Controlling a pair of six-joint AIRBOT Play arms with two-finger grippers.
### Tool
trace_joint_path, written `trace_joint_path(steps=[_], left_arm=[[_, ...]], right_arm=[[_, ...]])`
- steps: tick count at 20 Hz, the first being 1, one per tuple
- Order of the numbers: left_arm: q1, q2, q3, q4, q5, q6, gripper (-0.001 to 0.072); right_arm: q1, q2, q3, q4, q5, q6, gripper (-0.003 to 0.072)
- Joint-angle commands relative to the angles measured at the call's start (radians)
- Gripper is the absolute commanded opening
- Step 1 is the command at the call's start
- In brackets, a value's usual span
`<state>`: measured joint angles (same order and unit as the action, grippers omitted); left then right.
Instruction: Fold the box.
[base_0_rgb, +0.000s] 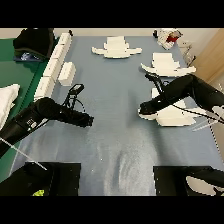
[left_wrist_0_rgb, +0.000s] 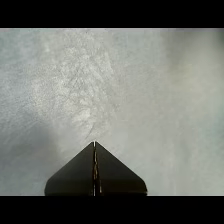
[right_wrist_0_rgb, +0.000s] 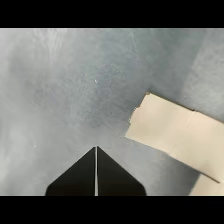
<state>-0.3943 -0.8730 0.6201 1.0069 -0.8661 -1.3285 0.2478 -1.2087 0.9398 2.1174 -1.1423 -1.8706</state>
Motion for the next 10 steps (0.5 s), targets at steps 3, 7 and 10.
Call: trace_joint_path(steps=[3,7,10], left_arm=[[0.001,0.0,0.0,-0.069,0.057,0.0,0.0014],[0.001,0.0,0.001,-0.171,0.064,0.001,0.0016],[0.001,0.0,0.003,-0.193,0.065,0.001,0.0016]], right_arm=[[-0.099,0.0,0.145,-0.232,-0.03,0.363,0.0392],[-0.383,-0.042,0.341,-0.506,-0.184,0.392,0.0392],[-0.647,-0.124,0.359,-0.501,-0.203,0.248,0.0392]])
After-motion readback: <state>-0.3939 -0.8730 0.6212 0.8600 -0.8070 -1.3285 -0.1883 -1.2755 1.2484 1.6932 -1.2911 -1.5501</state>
